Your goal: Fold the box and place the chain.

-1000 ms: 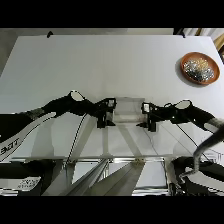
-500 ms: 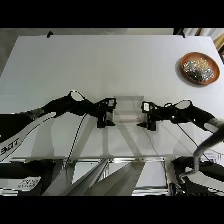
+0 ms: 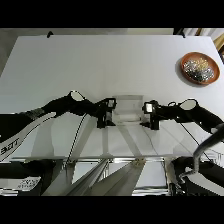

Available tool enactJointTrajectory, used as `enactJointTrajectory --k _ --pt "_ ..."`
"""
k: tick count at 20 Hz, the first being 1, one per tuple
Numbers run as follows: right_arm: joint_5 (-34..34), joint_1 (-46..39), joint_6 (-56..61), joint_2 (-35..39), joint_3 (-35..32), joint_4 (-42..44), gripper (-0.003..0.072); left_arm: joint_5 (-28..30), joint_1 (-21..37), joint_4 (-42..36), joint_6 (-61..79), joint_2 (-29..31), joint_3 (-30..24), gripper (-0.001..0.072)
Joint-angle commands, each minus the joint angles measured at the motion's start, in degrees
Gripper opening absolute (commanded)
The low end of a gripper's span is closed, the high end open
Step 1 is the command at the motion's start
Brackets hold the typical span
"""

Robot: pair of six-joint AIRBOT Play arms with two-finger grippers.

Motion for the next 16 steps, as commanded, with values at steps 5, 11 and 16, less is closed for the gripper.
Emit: enactJointTrajectory --k 5,11,16 --pt "7.7 0.0 18.8 4.8 0.2 -19.8 0.0693 0.2 0.0 -0.1 -0.1 0.0 0.0 0.0208" --pt "9.7 0.0 26.5 16.8 0.2 -23.2 0.065 0.2 0.0 -0.1 -0.1 0.0 0.0 0.0208" --pt "8.7 0.0 25.6 23.1 0.2 -2.2 0.0017 0.2 0.0 -0.1 -0.1 0.0 0.0 0.0208"
